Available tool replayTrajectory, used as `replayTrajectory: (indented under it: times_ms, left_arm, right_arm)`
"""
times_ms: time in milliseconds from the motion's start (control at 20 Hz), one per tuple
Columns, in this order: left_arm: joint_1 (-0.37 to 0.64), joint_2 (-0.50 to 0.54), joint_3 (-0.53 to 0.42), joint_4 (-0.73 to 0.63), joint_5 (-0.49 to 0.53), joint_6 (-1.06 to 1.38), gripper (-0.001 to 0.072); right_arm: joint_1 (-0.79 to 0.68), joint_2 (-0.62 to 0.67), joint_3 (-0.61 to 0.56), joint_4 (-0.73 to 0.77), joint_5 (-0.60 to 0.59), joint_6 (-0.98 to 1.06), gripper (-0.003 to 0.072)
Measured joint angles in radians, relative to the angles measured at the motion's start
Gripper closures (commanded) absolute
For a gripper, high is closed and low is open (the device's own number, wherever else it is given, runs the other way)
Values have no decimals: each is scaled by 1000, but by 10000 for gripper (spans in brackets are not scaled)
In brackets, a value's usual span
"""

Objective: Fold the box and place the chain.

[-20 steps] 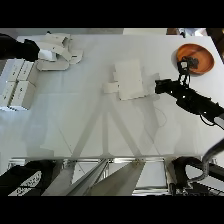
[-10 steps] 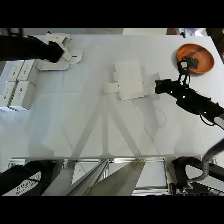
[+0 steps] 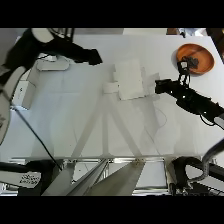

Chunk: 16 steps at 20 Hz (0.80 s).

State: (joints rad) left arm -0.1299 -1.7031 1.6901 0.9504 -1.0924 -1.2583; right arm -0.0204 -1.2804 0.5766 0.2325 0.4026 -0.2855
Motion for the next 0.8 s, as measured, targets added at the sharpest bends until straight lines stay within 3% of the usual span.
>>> replayTrajectory:
  times_ms: [250,800]
  left_arm:
    - [-59,-163,124,-35,6,15,9]
    - [-131,-320,158,5,137,29,8]
  right_arm:
    - [0,0,0,0,0,0,671]
    - [0,0,0,0,0,0,671]
